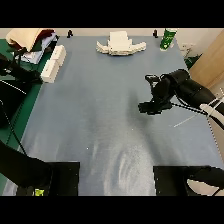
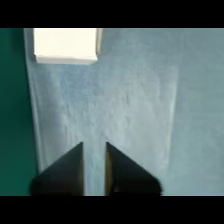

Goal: Fold the box.

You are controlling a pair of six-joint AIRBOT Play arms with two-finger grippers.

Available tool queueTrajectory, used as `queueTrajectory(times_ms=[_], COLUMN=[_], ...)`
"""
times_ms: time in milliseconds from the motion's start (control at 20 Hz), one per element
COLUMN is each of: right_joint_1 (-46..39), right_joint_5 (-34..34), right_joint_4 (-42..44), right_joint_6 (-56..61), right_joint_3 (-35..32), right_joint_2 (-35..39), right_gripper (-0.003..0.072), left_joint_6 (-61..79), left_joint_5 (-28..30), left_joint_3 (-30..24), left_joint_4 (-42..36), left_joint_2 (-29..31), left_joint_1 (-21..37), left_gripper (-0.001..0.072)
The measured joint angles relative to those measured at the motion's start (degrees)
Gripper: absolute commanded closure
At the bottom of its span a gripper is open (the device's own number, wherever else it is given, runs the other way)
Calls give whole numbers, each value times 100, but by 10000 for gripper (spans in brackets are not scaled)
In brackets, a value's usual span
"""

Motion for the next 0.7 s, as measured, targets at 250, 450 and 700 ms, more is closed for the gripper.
queueTrajectory(times_ms=[250, 450, 700], right_joint_1=[0, 0, 0], right_joint_5=[4, 7, 9], right_joint_4=[0, 0, 2], right_joint_6=[0, 0, 0], right_joint_3=[0, 0, 0], right_joint_2=[0, 0, 0], right_gripper=[668, 668, 668], left_joint_6=[-413, -455, -573], left_joint_5=[-1088, -1161, -595], left_joint_3=[33, -544, -2179], left_joint_4=[-529, -905, -1029], left_joint_2=[367, 1047, 2317], left_joint_1=[-201, -813, -1987], left_gripper=[704, 704, 704])
